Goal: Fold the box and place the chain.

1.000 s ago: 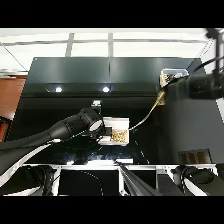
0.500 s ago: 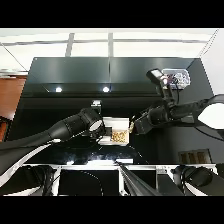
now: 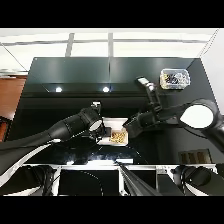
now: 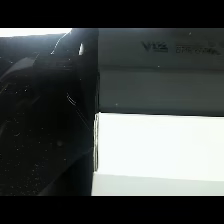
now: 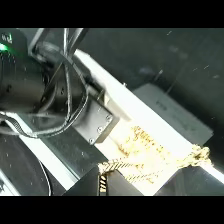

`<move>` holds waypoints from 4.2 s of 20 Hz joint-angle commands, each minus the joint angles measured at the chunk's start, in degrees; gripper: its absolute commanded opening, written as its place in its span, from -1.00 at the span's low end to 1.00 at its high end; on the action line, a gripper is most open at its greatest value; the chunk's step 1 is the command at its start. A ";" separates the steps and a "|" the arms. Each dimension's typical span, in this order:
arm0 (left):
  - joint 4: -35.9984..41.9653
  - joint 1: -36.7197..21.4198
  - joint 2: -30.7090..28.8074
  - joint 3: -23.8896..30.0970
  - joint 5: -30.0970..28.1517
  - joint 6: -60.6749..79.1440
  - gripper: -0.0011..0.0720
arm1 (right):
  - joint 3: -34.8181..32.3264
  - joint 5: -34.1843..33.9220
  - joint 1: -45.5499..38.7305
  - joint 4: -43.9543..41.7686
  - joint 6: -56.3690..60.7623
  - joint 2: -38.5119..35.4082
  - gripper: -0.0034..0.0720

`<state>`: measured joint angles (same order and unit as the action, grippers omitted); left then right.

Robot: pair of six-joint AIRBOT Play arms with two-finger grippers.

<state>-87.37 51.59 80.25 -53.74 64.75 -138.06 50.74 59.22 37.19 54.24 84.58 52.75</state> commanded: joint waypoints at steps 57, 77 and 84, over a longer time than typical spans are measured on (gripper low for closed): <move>-0.02 0.00 0.00 0.04 0.28 0.04 -0.90 | -12.52 1.20 -14.32 -2.60 -53.53 -2.21 -0.88; 0.83 -0.02 0.00 0.04 -0.26 0.04 -0.90 | -7.37 12.94 -18.34 -16.06 -29.70 -0.81 0.25; 1.07 -0.59 -0.26 -0.37 -1.88 1.36 -0.90 | -7.37 9.73 -23.87 -20.22 -32.11 -0.81 0.25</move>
<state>-86.65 51.22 80.14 -53.76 63.96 -137.67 43.33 69.43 14.63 36.01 53.89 51.90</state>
